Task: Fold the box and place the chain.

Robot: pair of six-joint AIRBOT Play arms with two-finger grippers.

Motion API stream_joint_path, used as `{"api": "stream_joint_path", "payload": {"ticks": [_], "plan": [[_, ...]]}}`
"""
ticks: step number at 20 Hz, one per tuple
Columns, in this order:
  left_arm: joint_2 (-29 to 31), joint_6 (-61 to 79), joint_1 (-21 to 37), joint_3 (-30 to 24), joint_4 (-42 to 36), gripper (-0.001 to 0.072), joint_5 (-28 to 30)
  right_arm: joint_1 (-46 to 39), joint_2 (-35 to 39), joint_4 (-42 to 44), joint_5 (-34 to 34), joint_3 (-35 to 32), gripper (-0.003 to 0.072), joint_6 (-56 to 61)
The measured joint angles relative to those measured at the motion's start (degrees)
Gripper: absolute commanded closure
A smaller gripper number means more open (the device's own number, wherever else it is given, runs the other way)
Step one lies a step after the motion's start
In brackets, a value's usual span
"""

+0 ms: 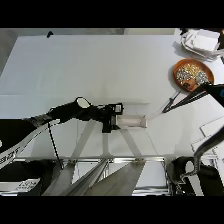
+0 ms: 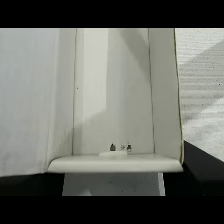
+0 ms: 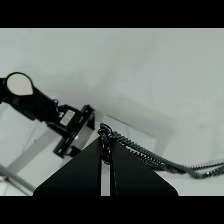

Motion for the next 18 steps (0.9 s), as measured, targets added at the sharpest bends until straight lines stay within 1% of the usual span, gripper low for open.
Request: {"api": "stream_joint_path", "payload": {"ticks": [4, 7, 9, 13, 18], "plan": [[0.00, 0.00, 0.00, 0.00, 0.00, 0.0346, 0.00, 3.21, 0.02, 1.57, -4.09, -9.16, 0.0671, -2.36], [0.00, 0.00, 0.00, 0.00, 0.00, 0.0346, 0.00, 9.62, -0.35, 1.64, -9.09, -14.95, 0.0671, -3.32], [0.00, 0.00, 0.00, 0.00, 0.00, 0.0346, 0.00, 15.10, -1.27, 0.11, -12.66, -17.46, 0.0670, -3.58], [0.00, 0.00, 0.00, 0.00, 0.00, 0.0346, 0.00, 26.60, -5.66, -6.49, -18.84, -19.63, 0.0670, -1.70], [0.00, 0.00, 0.00, 0.00, 0.00, 0.0346, 0.00, 37.86, -14.40, -12.92, -23.02, -20.31, 0.0670, 0.11]]}}
